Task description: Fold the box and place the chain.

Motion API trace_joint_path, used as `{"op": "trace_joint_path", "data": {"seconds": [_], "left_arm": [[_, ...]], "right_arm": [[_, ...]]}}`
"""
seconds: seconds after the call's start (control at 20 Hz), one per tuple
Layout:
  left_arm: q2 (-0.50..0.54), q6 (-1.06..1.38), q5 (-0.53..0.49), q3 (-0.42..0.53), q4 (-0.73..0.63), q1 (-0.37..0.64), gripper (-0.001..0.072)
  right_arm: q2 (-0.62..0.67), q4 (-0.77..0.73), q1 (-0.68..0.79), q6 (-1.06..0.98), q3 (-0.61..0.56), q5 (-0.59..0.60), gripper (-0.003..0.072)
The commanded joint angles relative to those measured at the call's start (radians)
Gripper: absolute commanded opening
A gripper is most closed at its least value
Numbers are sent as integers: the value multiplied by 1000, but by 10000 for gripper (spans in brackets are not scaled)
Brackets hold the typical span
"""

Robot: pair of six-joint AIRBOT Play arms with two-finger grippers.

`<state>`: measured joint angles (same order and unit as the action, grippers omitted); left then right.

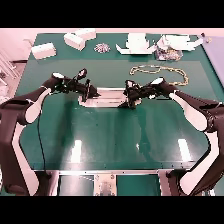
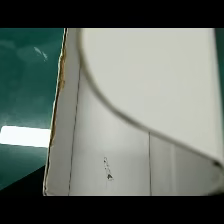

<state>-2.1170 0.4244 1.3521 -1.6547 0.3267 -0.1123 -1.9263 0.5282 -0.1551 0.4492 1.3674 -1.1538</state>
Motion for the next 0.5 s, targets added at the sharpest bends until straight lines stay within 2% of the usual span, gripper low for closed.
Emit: {"op": "trace_joint_path", "data": {"seconds": [0.0, 0.35, 0.4, 0.45], "left_arm": [[1, 3, -1, -1, -28, 1, 20], [1, 3, 2, -1, -66, 1, 23], [1, 2, 1, -1, -66, 1, 222], [1, 2, -2, -1, -65, 3, 506]], "right_arm": [[0, 0, 1, 0, 0, 0, 590], [0, 0, 1, 0, 0, 0, 590], [0, 0, 1, 0, 0, 0, 589], [0, 0, 1, 0, 0, 0, 590]]}}
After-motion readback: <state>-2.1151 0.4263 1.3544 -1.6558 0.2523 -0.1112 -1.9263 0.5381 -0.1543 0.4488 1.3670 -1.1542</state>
